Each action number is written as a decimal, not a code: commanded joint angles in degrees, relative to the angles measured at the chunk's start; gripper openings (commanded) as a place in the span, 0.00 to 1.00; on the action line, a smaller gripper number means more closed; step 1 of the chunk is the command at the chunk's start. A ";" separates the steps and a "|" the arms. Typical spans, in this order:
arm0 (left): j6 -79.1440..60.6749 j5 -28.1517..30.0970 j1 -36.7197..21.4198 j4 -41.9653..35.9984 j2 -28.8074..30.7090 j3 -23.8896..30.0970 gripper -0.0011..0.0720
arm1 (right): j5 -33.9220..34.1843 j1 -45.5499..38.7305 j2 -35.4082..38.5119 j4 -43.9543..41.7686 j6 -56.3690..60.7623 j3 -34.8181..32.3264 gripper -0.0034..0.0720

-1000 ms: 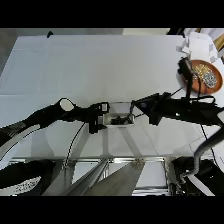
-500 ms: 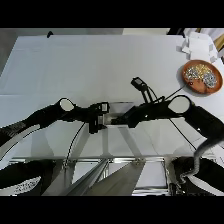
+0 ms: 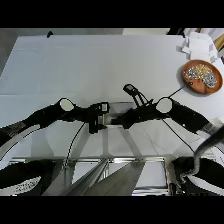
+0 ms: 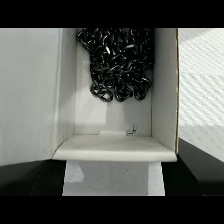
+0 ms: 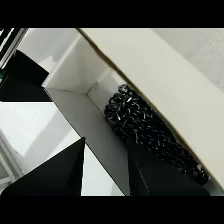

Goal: Fold the box and place the chain.

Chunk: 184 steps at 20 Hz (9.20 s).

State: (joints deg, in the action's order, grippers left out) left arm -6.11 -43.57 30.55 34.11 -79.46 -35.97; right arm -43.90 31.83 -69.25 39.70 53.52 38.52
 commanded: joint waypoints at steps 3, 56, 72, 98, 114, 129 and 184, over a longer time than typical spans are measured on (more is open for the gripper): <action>-0.02 0.02 0.02 0.02 0.02 0.02 0.03 | -0.48 -0.50 5.51 1.64 0.02 -0.02 0.44; -0.02 -0.20 0.02 -0.17 0.02 0.02 0.03 | -6.80 -23.32 30.40 16.15 12.81 -0.02 0.07; -0.02 -0.42 0.02 -0.17 0.00 0.02 0.03 | -7.19 -9.29 37.92 -14.56 -7.63 -0.02 0.07; -0.02 -0.44 0.02 -0.17 0.02 0.02 0.03 | -8.11 -4.85 -1.20 -11.19 -15.02 -1.40 0.08; -0.02 -0.44 0.02 -0.17 0.02 0.02 0.03 | -7.26 -26.73 12.94 14.40 -17.33 -1.40 0.07; -0.02 -0.44 0.02 -0.17 0.00 0.02 0.03 | -7.21 -21.70 4.37 -4.68 -84.08 -14.86 0.47; -0.02 -0.44 0.02 -0.17 0.00 0.02 0.03 | 2.84 -5.70 8.59 -44.74 -57.35 -14.80 0.13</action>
State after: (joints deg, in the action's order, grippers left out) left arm -6.13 -44.01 30.55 33.93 -79.48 -35.97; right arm -44.34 23.90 -58.50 -0.25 -0.10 23.68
